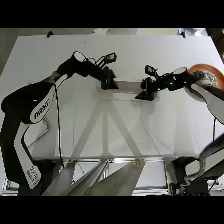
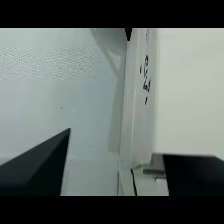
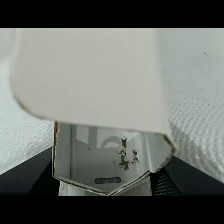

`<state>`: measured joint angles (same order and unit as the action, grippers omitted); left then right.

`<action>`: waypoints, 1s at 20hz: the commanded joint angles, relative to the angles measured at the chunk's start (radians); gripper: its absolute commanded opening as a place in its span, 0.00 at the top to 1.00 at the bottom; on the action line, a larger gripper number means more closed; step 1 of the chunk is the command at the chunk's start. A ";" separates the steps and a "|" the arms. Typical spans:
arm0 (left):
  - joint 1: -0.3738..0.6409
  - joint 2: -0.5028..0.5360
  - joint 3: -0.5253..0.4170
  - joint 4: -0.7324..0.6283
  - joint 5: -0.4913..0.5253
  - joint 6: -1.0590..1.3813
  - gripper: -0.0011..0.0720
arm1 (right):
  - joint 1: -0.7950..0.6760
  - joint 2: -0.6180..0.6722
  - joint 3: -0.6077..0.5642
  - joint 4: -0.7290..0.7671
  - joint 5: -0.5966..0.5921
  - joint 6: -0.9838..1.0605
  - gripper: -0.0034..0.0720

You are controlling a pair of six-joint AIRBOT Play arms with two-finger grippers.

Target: Fold the box and place the chain.

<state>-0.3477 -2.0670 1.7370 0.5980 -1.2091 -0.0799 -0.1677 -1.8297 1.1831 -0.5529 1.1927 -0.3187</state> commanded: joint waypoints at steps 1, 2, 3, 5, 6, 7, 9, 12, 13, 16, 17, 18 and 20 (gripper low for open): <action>0.029 0.059 0.000 0.072 -0.005 -0.020 0.10 | 0.000 -0.001 0.000 0.001 0.000 0.000 0.30; 0.042 0.082 0.000 0.108 -0.012 -0.044 0.11 | 0.000 -0.001 0.000 0.001 0.000 0.000 0.30; 0.053 0.108 0.000 0.160 -0.024 -0.079 0.11 | 0.000 -0.001 0.000 0.001 0.000 0.000 0.30; 0.065 0.154 0.000 0.279 -0.073 -0.166 0.12 | 0.000 -0.001 0.000 0.001 0.000 0.000 0.30; 0.066 0.172 0.000 0.331 -0.108 -0.212 0.12 | 0.000 -0.001 0.000 0.001 0.000 0.000 0.30; 0.062 0.185 0.000 0.367 -0.152 -0.253 0.12 | 0.000 -0.001 0.000 0.001 0.000 0.000 0.30; 0.048 0.193 0.000 0.379 -0.245 -0.298 0.23 | 0.000 -0.001 0.000 0.001 0.000 0.000 0.30; 0.009 0.193 0.000 0.312 -0.359 -0.303 0.97 | 0.000 -0.001 0.000 0.001 0.000 0.000 0.30; -0.007 0.193 0.000 0.261 -0.369 -0.302 0.97 | 0.000 -0.001 0.000 0.001 0.000 0.000 0.30; -0.061 0.193 0.000 0.092 -0.308 -0.208 0.97 | 0.000 -0.001 0.000 0.001 0.000 0.000 0.30; -0.080 0.193 0.000 0.084 -0.228 -0.184 0.97 | 0.000 -0.001 0.000 0.001 0.000 0.000 0.30; -0.095 0.192 0.000 0.083 -0.131 -0.186 0.97 | 0.000 -0.001 0.000 0.001 0.000 0.000 0.30; -0.116 0.192 0.000 0.078 0.072 -0.187 0.97 | 0.000 -0.001 0.000 0.001 0.000 0.000 0.30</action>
